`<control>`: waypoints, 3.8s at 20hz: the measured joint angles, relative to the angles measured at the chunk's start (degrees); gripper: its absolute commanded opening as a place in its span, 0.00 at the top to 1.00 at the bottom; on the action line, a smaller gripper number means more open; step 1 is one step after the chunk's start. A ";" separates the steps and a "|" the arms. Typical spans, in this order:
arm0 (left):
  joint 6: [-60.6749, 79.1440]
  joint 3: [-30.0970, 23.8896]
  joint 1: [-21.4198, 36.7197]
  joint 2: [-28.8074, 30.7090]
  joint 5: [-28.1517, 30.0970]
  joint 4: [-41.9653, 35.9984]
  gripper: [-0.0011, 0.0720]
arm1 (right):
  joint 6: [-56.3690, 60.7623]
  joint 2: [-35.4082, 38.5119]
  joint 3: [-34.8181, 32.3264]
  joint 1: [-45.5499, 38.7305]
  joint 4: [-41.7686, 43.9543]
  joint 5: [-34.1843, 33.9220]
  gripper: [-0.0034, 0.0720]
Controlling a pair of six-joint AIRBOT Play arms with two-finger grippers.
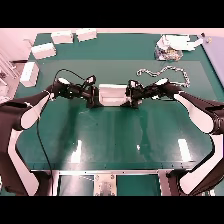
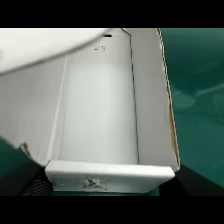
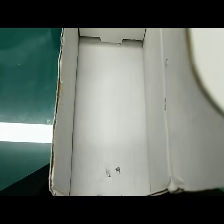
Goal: Fold the box and place the chain.
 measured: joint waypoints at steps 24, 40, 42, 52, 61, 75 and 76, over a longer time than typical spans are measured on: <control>4.79 0.79 -0.74 -0.46 2.58 -0.55 0.32 | 0.02 0.00 0.00 -0.02 -0.02 0.02 0.17; 4.68 0.81 -0.81 -0.52 2.54 0.46 0.50 | 0.02 0.00 0.00 -0.02 -0.02 0.07 0.17; 4.68 0.81 -0.81 -0.52 2.54 0.46 0.50 | 0.02 0.00 0.00 -0.02 -0.02 0.09 0.17; 4.61 0.81 -0.79 -0.52 2.45 0.48 0.50 | 0.00 0.00 0.00 0.02 0.85 0.13 0.17; 4.63 0.81 -0.79 -0.55 2.67 0.31 0.50 | 0.07 2.03 0.00 -2.43 1.70 1.20 0.00; 4.72 0.81 -0.81 -0.55 2.36 0.39 0.50 | 12.22 8.52 0.00 -8.35 0.42 20.41 0.95; 4.72 0.81 -0.81 -0.52 2.36 0.37 0.50 | 12.68 8.59 0.00 -6.97 0.46 21.00 0.95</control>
